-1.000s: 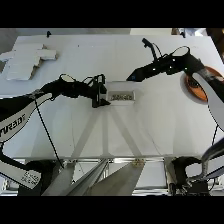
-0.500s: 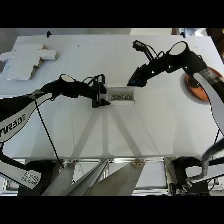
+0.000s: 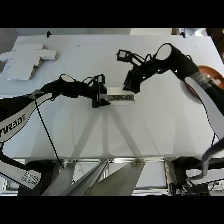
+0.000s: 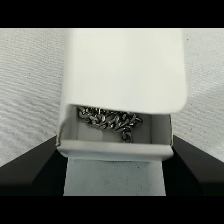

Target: Fold the box and place the chain.

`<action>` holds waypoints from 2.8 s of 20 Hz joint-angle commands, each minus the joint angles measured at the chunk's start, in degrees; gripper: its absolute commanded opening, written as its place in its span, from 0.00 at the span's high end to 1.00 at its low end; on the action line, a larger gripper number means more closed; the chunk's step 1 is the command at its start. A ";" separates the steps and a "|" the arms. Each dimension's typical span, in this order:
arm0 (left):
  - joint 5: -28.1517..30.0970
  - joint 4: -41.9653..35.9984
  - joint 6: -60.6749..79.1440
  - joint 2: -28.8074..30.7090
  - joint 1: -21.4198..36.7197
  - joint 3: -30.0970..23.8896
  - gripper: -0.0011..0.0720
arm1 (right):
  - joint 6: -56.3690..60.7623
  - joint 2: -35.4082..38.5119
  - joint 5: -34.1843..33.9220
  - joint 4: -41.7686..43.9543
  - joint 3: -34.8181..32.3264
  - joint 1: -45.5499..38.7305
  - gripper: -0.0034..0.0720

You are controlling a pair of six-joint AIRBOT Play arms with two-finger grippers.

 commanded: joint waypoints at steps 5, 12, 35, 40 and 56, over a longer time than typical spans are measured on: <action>0.00 0.00 0.02 -0.02 0.00 0.02 0.30 | 7.37 0.09 -0.68 -8.72 0.04 6.10 0.67; 0.00 0.00 0.02 -0.02 0.00 0.02 0.30 | 12.02 0.09 0.31 -12.79 0.04 7.87 0.76; 0.00 0.00 0.02 -0.02 0.00 0.02 0.30 | 18.21 3.26 0.24 -13.81 -3.52 8.24 0.72; 0.00 0.00 0.02 -0.02 0.00 0.02 0.30 | 24.17 5.92 -2.71 -4.04 -3.54 6.56 0.73; 0.00 0.00 0.02 -0.02 0.00 0.02 0.30 | 25.53 -1.09 -12.70 25.99 -14.95 2.43 0.94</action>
